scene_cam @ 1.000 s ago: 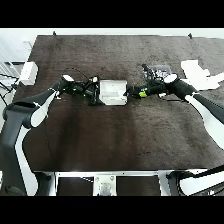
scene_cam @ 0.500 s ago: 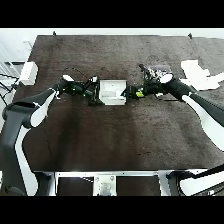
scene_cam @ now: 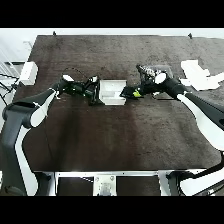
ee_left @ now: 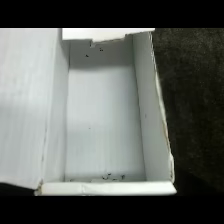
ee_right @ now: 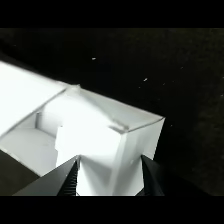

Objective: Fold the box and place the chain.

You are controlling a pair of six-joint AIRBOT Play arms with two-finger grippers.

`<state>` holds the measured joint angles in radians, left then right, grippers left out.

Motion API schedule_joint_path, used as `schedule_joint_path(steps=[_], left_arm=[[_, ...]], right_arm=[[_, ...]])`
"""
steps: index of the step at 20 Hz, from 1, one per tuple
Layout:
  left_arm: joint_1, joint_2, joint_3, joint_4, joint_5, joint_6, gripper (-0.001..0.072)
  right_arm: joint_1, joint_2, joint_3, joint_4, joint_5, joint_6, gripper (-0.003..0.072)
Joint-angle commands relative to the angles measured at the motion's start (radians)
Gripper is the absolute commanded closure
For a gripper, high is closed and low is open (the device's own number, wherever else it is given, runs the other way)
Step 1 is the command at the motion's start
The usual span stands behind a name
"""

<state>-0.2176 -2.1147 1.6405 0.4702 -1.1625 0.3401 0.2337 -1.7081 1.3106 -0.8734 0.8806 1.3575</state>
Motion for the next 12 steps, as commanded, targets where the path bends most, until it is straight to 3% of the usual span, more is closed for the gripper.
schedule_joint_path(steps=[1,9,12], left_arm=[[-0.001,0.0,0.0,0.0,-0.001,0.0,0.0235],[-0.001,0.0,0.0,0.0,-0.001,0.0,0.0235],[-0.001,0.0,0.0,0.0,-0.001,0.0,0.0235]], right_arm=[[0.033,-0.054,0.088,-0.126,0.058,0.138,0.0224],[0.103,-0.071,0.27,-0.486,0.246,0.456,0.0224],[0.114,-0.092,0.341,-0.536,0.319,0.504,0.0225]])
